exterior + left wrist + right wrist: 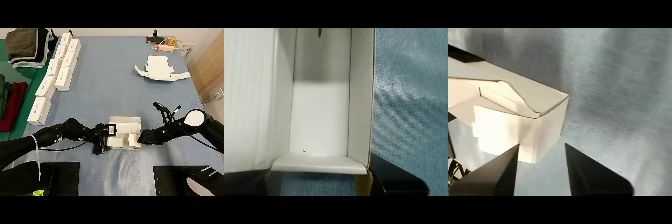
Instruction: Fold the box.
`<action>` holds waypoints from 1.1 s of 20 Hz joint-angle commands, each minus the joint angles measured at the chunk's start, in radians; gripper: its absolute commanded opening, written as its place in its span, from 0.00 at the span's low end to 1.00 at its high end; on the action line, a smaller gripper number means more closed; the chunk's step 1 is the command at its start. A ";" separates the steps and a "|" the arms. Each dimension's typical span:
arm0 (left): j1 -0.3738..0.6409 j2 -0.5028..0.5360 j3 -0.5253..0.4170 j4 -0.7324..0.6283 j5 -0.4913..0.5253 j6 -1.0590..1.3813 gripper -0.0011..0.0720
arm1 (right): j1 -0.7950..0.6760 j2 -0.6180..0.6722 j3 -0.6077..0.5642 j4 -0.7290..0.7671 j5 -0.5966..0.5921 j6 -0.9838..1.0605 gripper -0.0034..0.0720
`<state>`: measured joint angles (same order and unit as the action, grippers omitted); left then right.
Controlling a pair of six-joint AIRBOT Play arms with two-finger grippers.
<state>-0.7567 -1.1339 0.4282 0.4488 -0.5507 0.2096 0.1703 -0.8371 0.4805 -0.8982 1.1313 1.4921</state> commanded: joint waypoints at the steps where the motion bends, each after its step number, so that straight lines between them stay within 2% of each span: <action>1: 0.000 0.000 0.001 0.000 0.000 0.000 0.67 | 0.063 -0.045 0.002 0.011 -0.051 -0.018 0.67; 4: 0.000 0.000 0.001 0.000 0.000 0.000 0.67 | 0.135 -0.114 0.029 -0.071 -0.100 0.099 0.61; 7: 0.000 0.000 0.001 0.000 0.000 0.000 0.67 | 0.251 -0.157 0.114 -0.287 -0.121 0.312 0.61; 11: 0.000 0.000 0.001 0.000 0.000 0.000 0.67 | 0.404 -0.215 0.228 -0.541 -0.076 0.641 0.61; 14: 0.000 0.000 0.001 0.000 0.000 0.000 0.67 | 0.483 -0.272 0.282 -0.582 -0.030 0.778 0.61; 19: 0.000 0.000 0.001 0.000 0.000 0.000 0.67 | 0.560 -0.351 0.294 -0.647 0.006 1.009 0.61; 22: 0.000 0.000 0.001 0.000 0.000 0.000 0.67 | 0.565 -0.365 0.294 -0.649 -0.007 1.033 0.61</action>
<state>-0.7567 -1.1339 0.4282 0.4484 -0.5507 0.2096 0.7162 -1.1801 0.7689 -1.5166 1.1183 2.4378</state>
